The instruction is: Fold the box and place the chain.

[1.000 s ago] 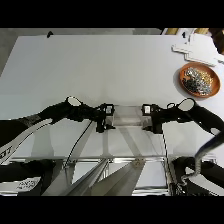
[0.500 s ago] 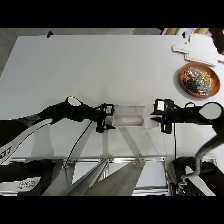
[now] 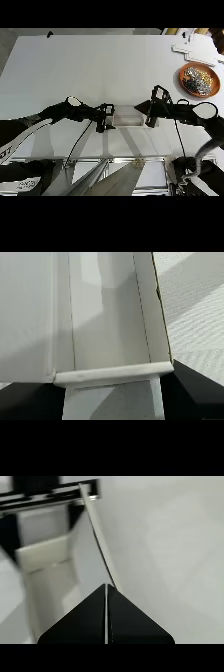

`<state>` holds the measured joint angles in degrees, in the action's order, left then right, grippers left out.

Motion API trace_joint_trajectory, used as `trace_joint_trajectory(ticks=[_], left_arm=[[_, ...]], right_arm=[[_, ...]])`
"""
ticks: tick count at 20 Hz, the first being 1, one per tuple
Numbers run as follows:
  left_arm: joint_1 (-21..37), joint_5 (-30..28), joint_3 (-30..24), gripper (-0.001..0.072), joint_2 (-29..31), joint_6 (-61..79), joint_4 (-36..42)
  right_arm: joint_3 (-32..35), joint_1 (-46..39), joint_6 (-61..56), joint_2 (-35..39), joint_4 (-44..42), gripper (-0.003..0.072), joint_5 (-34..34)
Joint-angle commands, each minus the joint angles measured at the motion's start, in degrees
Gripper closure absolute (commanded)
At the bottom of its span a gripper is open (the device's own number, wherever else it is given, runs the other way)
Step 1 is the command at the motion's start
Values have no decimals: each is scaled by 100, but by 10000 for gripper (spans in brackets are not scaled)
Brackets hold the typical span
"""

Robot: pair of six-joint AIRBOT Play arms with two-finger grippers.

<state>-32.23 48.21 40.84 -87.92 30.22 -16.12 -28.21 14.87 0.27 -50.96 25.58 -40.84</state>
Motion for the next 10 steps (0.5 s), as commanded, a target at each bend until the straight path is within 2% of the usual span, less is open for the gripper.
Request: trace_joint_trajectory(ticks=[1,5,8,10], left_arm=[[0,0,0,506,-2,2,-2],[0,0,0,505,-2,2,0],[0,0,0,506,-2,2,0],[0,0,0,506,-2,2,0]], right_arm=[[-7,149,-4,-680,-315,670,1078],[-7,149,-136,-1429,-184,668,1132],[-7,120,-190,-1534,-92,668,1082],[-7,-44,-197,-1456,-74,668,758]])
